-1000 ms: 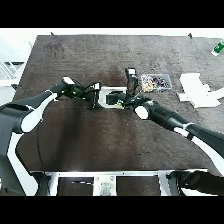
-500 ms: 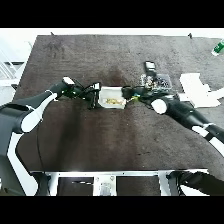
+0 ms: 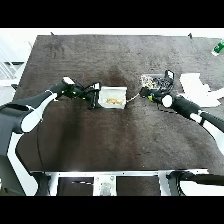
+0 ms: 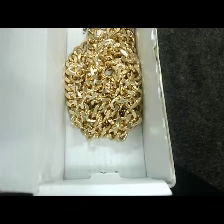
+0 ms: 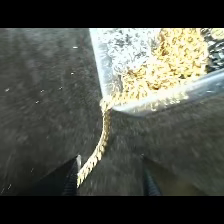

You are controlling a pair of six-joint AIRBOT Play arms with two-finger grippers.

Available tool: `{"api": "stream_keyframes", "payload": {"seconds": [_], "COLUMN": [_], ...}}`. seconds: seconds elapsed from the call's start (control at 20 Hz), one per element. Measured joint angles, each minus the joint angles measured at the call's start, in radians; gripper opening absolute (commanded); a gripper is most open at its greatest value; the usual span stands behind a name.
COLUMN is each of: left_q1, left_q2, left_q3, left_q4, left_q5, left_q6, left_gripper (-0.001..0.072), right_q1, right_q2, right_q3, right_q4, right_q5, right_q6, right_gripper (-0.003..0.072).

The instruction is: Fold the box and place the chain.

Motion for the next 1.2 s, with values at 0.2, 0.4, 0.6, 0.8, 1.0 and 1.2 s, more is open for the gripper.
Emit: {"api": "stream_keyframes", "payload": {"seconds": [0.2, 0.4, 0.6, 0.8, 1.0, 1.2], "left_q1": [0.000, 0.000, 0.000, 0.000, 0.000, 0.000], "left_q2": [0.000, 0.000, 0.000, 0.000, 0.000, 0.000], "left_q3": [0.000, 0.000, 0.000, 0.000, 0.000, 0.000], "left_q4": [0.000, 0.000, 0.000, 0.000, 0.000, 0.000], "left_q5": [0.000, 0.000, 0.000, 0.000, 0.000, 0.000], "left_q6": [0.000, 0.000, 0.000, 0.000, 0.000, 0.000], "left_gripper": [0.0399, 0.0399, 0.0399, 0.0399, 0.0399, 0.0399], "right_q1": [0.013, 0.011, 0.030, 0.092, 0.158, 0.225], "right_q2": [-0.138, -0.211, -0.156, 0.078, 0.314, 0.423], "right_q3": [0.105, 0.187, 0.206, 0.187, 0.179, 0.177], "right_q4": [0.040, 0.077, 0.085, 0.086, 0.037, 0.010], "right_q5": [-0.014, -0.019, 0.026, 0.072, 0.146, 0.202], "right_q6": [0.005, 0.013, -0.015, -0.108, -0.161, -0.178], "right_gripper": [0.0360, 0.0010, 0.0008, 0.0008, 0.0008, 0.0008]}}
